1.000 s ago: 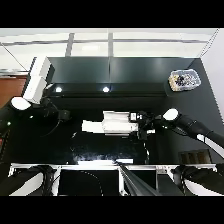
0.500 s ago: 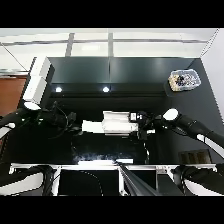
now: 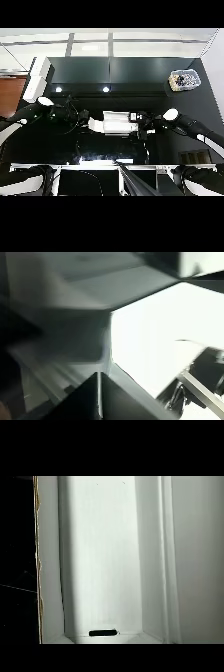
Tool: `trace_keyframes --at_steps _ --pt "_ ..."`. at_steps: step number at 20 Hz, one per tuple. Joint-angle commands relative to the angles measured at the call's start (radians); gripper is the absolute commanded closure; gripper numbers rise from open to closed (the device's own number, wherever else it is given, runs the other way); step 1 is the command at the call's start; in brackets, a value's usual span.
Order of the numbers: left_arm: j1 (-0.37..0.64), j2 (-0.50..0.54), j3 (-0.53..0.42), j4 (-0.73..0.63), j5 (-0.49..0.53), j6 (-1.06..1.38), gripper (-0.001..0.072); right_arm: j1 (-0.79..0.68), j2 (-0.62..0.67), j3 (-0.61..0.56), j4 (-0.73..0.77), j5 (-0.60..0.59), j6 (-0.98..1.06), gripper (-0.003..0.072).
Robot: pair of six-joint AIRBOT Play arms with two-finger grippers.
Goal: Fold the box and place the chain.
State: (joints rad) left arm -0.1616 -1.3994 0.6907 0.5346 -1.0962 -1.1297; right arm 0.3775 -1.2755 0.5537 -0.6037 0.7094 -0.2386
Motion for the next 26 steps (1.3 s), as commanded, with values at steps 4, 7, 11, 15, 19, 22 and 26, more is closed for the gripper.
trace_keyframes --at_steps 4,7,11,15,19,22,26 --pt "0.006 0.006 0.106 0.008 -0.165 0.034 -0.0008 0.000 0.000 0.000 0.000 0.000 0.000 0.0204" --pt "-0.024 0.006 0.122 0.012 -0.182 0.034 -0.0007 0.000 0.000 0.000 0.000 0.000 0.000 0.0204" --pt "-0.174 0.006 0.121 0.163 -0.015 -0.079 -0.0004 0.000 0.000 0.000 0.000 0.000 0.000 0.0204" --pt "-0.268 0.006 0.122 0.190 0.131 -0.154 -0.0001 0.000 0.000 0.000 0.000 0.000 0.000 0.0204" --pt "-0.296 0.006 0.123 0.249 0.158 -0.324 0.0008 0.000 0.000 0.000 0.000 0.000 0.000 0.0204" --pt "-0.330 0.006 0.146 0.318 0.169 -0.384 0.0008 0.000 0.000 0.000 0.000 -0.001 0.000 0.0204" --pt "-0.449 0.004 0.229 0.657 0.169 -0.665 0.0008 0.000 0.000 0.000 0.000 -0.002 0.001 0.0204"
